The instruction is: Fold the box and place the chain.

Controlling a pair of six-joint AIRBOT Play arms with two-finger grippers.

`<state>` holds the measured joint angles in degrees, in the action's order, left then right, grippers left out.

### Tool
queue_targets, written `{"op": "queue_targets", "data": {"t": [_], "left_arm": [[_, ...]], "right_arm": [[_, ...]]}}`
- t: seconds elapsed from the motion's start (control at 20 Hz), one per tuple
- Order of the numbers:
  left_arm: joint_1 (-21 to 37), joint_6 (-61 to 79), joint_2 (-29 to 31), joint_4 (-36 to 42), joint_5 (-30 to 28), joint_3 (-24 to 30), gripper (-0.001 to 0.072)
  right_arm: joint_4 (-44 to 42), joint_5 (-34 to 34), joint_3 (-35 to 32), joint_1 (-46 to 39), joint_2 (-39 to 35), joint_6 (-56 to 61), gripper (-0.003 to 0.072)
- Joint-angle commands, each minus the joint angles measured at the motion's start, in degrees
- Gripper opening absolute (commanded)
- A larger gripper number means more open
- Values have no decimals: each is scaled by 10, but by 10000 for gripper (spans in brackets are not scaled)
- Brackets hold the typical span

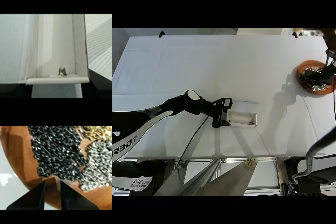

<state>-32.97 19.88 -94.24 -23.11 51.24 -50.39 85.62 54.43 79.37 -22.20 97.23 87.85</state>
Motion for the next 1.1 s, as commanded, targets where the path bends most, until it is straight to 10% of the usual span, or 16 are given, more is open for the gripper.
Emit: {"op": "queue_targets", "data": {"t": [0.0, 0.55, 0.75, 1.05], "left_arm": [[0, 0, 0, 0, 0, 0, 211], [0, 0, 0, 0, 0, 0, 211], [0, 0, 0, 0, 0, 0, 211], [0, 0, 0, 0, 0, 0, 211]], "right_arm": [[-35, -33, 0, -1, 14, 7, 178], [-14, -41, 0, -1, 24, 32, 173], [-14, -39, 0, -1, 32, 32, 20], [14, 7, 0, -1, -14, 22, 19]]}}
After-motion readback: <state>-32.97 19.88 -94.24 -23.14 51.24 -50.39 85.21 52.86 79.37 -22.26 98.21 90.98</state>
